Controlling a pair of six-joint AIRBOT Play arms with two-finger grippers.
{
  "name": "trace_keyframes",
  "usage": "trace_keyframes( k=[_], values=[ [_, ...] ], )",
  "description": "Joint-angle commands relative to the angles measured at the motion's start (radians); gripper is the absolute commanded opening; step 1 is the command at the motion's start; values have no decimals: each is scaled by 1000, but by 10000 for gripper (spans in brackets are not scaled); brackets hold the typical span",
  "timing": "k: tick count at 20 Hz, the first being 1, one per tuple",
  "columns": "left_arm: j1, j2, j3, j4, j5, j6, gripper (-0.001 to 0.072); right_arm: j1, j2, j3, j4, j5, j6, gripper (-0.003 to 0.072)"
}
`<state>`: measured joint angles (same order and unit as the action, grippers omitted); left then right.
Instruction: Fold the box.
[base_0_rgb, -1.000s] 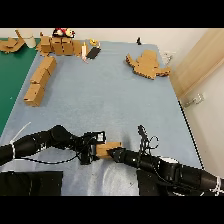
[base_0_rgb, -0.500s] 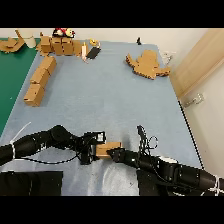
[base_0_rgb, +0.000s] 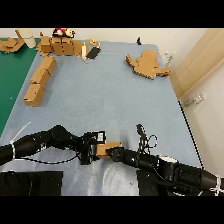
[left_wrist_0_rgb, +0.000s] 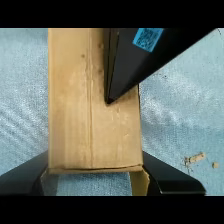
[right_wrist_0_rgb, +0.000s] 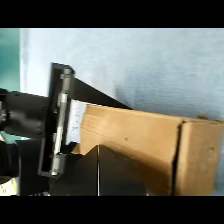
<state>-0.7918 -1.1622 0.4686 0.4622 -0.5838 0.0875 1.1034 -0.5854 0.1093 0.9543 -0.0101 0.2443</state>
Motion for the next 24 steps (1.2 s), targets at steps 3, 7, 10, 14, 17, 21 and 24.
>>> trace_keyframes(
  k=[3, 7, 10, 14, 17, 21, 24],
  values=[
    [1, 1, 0, 2, 0, 2, 458, 2, -1, 25, -4, 67, 3, 0],
    [1, 1, 0, 2, 0, 2, 458, 3, -81, 27, -3, 141, 10, 0],
    [1, 0, 0, 2, 0, 2, 458, 3, -156, 39, -3, 169, 11, 1],
    [1, 0, 0, 2, 0, 2, 458, 3, -209, 42, -3, 188, 11, 1],
    [1, 1, 0, 2, 0, 2, 458, 3, -213, 42, -3, 186, 23, 1],
    [1, 0, 0, 2, 0, 2, 458, 3, -196, 45, -4, 188, 29, 0],
    [1, 0, 0, 2, 0, 2, 457, 14, -120, 45, -4, 90, 29, -1]
  ],
)
